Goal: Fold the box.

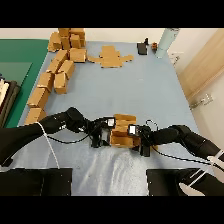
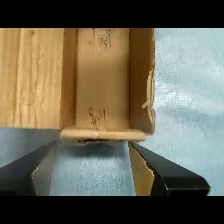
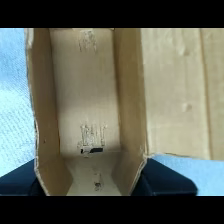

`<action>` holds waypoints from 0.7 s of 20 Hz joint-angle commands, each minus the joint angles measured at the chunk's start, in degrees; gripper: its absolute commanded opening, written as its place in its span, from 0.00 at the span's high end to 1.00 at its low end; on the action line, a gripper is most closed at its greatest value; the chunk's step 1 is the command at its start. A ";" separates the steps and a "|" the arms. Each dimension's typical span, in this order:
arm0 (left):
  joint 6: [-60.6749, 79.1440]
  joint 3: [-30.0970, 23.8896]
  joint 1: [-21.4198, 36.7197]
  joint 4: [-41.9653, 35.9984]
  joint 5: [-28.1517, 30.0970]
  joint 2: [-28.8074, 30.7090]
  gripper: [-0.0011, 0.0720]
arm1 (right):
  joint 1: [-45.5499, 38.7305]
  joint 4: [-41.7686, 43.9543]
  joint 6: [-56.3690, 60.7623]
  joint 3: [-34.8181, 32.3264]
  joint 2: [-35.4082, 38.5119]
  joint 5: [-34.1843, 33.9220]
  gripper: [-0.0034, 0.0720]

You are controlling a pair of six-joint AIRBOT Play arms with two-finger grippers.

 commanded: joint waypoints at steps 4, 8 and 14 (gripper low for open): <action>2.67 -0.28 -1.97 -3.58 1.01 0.26 0.02 | 0.04 0.00 0.00 -0.02 0.00 0.02 0.21; 2.64 -0.55 -1.86 -3.69 1.03 0.26 0.03 | 0.04 0.00 0.00 -0.02 0.00 0.00 0.22; 3.61 -3.67 -1.75 -4.11 2.64 2.93 0.03 | 0.04 0.00 0.00 -0.02 0.00 0.02 0.21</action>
